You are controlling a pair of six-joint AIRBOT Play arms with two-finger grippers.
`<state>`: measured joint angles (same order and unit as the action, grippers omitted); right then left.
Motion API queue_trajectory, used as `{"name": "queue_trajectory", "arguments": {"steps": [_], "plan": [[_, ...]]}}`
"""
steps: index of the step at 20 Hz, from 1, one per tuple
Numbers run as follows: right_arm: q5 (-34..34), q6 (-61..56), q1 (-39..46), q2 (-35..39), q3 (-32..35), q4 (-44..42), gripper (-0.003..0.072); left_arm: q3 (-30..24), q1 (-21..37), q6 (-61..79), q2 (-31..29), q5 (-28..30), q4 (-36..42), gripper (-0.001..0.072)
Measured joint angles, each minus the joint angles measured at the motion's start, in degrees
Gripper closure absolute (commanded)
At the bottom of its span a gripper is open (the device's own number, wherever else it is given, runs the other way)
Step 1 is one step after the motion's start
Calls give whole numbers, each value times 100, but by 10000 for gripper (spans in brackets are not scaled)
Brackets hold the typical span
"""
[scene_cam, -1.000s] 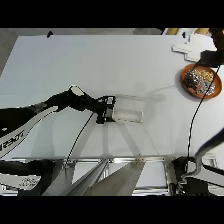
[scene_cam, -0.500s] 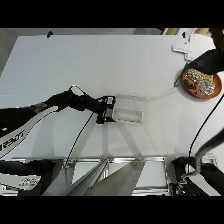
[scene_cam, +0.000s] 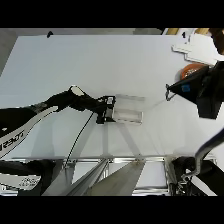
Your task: Fold the box and place the chain.
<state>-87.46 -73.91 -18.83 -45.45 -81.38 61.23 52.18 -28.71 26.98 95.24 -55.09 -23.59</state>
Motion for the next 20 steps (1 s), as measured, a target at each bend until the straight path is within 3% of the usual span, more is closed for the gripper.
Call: {"name": "queue_trajectory", "arguments": {"steps": [6,16,20], "plan": [[433,-90,-1027,142,518,254,671,0,0,-2,0,0,0,573],[2441,-339,-1353,345,2855,1108,673,0,0,-2,0,0,0,573],[3331,-570,-1360,52,3493,1158,673,0,0,0,0,0,0,573]]}}
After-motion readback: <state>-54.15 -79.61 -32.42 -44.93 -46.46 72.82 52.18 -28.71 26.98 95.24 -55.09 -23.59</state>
